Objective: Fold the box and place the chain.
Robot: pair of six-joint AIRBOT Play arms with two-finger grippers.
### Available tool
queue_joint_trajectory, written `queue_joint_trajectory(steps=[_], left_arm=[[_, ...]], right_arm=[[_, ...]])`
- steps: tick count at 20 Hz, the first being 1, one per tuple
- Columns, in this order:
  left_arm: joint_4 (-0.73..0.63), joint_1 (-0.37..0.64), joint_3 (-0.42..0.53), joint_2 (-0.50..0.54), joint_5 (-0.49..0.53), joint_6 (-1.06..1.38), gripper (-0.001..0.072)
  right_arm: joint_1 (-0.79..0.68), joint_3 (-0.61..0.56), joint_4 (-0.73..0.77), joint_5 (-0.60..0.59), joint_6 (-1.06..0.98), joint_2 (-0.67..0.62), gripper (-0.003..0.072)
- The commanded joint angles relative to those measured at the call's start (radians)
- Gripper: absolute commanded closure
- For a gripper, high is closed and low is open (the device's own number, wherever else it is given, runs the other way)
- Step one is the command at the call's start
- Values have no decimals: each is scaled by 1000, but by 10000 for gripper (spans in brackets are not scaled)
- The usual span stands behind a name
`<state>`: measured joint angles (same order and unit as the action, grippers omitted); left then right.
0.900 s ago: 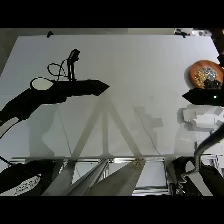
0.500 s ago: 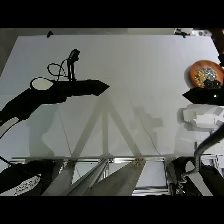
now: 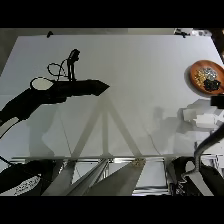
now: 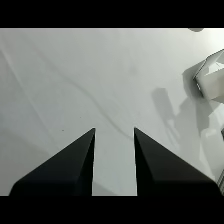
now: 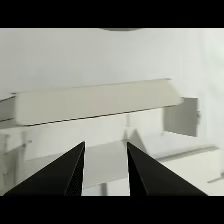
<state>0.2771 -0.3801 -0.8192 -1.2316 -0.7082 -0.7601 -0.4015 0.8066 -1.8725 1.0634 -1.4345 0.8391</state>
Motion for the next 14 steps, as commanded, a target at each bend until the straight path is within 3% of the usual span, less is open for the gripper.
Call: queue_joint_trajectory(steps=[1, 7, 14], left_arm=[[0, 0, 0, -1, 0, 0, 455], [0, 0, 0, -1, 0, 0, 455], [0, 0, 0, -1, 0, 0, 455]], right_arm=[[-183, 10, -126, -28, -31, 88, 337], [-464, 59, 103, -76, 186, 292, 321], [-489, 127, 129, -192, 233, 446, 282]])
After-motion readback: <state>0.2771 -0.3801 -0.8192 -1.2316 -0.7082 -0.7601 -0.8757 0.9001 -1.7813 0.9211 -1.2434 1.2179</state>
